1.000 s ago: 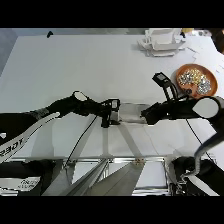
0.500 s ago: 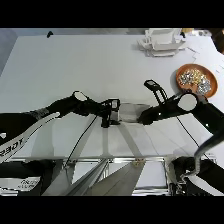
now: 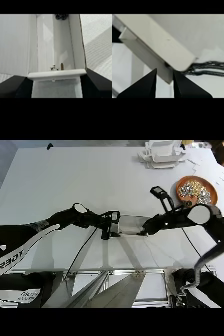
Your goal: Fold the box and place the chain.
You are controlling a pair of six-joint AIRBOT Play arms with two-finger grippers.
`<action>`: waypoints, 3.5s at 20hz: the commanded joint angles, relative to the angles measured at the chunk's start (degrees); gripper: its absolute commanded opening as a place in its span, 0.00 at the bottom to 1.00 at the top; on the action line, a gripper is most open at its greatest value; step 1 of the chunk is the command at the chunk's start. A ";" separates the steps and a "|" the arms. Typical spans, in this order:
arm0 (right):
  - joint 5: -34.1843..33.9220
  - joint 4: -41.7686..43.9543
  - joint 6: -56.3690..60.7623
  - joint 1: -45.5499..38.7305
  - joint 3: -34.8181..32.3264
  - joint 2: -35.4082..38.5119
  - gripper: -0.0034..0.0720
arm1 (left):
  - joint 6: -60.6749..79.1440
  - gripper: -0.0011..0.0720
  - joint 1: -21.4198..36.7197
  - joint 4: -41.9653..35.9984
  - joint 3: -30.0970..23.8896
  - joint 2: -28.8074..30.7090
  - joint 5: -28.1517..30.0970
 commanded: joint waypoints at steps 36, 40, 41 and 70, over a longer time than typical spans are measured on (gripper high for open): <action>-13.66 -13.86 13.51 -13.03 1.16 -22.60 0.44 | 0.00 0.13 0.00 0.00 0.04 -0.02 0.00; -13.66 -13.88 13.49 -13.03 1.16 -22.60 0.25 | 0.00 0.13 0.00 0.00 0.04 -0.02 0.00; -13.51 -13.86 13.49 -13.03 1.16 -22.60 0.25 | 0.00 0.13 0.00 0.00 0.04 -0.02 0.00; 3.32 -5.31 11.56 -1.18 1.14 22.80 0.07 | 0.00 0.13 0.00 0.00 0.04 -0.02 0.00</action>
